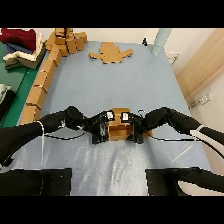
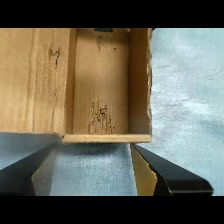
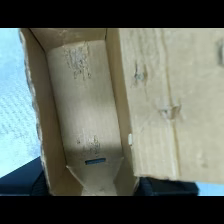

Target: Fold the box.

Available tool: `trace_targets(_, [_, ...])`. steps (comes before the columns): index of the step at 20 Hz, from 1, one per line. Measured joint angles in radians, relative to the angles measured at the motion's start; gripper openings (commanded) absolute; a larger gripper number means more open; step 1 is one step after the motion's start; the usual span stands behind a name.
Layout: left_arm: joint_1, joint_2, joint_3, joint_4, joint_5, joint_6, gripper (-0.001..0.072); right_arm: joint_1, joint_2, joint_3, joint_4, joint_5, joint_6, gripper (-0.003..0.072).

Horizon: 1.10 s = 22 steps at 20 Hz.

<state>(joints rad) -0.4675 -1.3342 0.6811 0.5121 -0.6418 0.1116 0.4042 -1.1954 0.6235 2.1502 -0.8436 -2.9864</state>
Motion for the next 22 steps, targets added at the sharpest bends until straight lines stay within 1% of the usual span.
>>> trace_targets(6, [0.000,0.007,-0.017,0.023,0.000,0.001,0.0703,0.000,0.000,0.000,0.000,0.000,0.000,0.0593])
trace_targets(12, [-0.021,0.011,-0.021,0.026,0.021,0.000,0.0702,0.000,0.000,0.000,0.000,0.000,0.000,0.0593])
trace_targets(22, [-0.047,0.012,0.000,-0.022,0.062,-0.001,0.0702,0.000,0.000,0.000,0.000,0.000,0.000,0.0593])
